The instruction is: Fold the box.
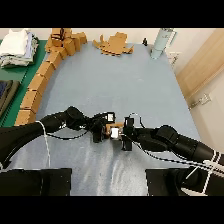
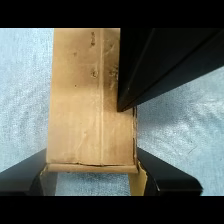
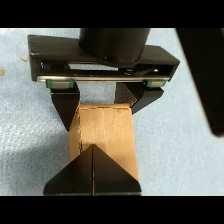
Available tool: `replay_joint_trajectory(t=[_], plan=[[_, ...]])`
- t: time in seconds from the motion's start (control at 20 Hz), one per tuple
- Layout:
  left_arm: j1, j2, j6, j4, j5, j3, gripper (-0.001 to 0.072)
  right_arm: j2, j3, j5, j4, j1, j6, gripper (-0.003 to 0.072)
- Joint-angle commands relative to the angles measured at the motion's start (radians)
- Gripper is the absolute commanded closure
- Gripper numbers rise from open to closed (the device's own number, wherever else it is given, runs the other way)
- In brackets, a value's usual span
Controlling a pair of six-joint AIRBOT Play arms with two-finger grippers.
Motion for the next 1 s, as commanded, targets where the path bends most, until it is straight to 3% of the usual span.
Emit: replay_joint_trajectory(t=[0.0, 0.1, 0.2, 0.4, 0.5, 0.6, 0.75, 0.95], plan=[[0.0, -0.001, 0.0, 0.0, 0.0, 0.0, 0.0201, 0.0, 0.0, 0.0, 0.0, 0.0, 0.0, 0.0678], [0.0, -0.001, 0.0, 0.0, 0.0, 0.0, 0.0201, 0.014, 0.009, -0.01, 0.0, -0.001, 0.006, 0.0677], [0.0, -0.001, 0.0, 0.0, 0.0, 0.0, 0.0201, 0.072, 0.047, -0.093, -0.021, -0.013, 0.106, 0.0678], [0.0, -0.001, 0.0, 0.0, 0.0, 0.0, 0.0201, 0.208, 0.129, -0.365, -0.216, -0.117, 0.686, 0.0677], [0.0, -0.001, 0.0, 0.0, 0.0, 0.0, 0.0201, 0.224, 0.154, -0.491, -0.309, -0.216, 0.978, 0.0677], [0.0, -0.001, 0.001, 0.0, 0.0, 0.0, 0.02, 0.199, 0.158, -0.558, -0.333, -0.327, 1.136, 0.0677], [0.0, -0.001, 0.008, 0.0, 0.007, 0.0, 0.0201, 0.12, 0.158, -0.623, -0.278, -0.472, 1.216, 0.0677], [0.0, 0.0, -0.028, -0.008, 0.003, 0.002, 0.0201, 0.042, 0.158, -0.589, -0.161, -0.505, 1.22, 0.0677]])
